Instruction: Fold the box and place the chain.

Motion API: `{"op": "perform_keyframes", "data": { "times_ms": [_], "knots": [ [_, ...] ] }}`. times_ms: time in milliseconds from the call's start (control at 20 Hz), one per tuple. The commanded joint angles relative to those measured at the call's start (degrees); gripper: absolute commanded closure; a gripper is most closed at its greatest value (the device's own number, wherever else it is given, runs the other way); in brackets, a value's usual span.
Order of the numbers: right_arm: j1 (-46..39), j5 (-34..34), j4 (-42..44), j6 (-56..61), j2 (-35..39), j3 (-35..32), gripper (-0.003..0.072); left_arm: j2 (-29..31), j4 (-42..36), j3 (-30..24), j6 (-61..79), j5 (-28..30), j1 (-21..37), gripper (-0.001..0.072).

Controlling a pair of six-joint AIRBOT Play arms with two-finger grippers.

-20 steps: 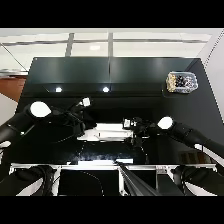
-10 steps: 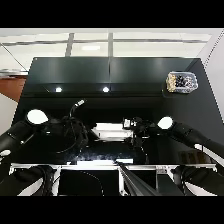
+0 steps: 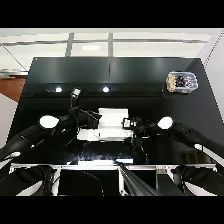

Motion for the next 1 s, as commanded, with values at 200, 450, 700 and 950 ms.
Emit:
{"op": "perform_keyframes", "data": {
  "times_ms": [200,450,700,950],
  "knots": [
    [0.0,0.0,0.0,0.0,0.0,0.0,0.0203,-5.6,6.5,0.8,0.2,0.0,-2.5,0.0677],
    [0.0,0.0,0.0,0.0,0.0,0.0,0.0203,-1.4,20.7,5.6,-0.3,-9.2,2.1,0.0564],
    [0.0,0.0,0.0,0.0,0.0,0.0,0.0203,6.6,36.5,6.0,-1.5,-24.4,13.6,0.0004],
    [0.0,0.0,0.0,0.0,0.0,0.0,0.0203,5.6,36.5,4.3,23.5,-35.6,15.3,0.0008]
  ]
}}
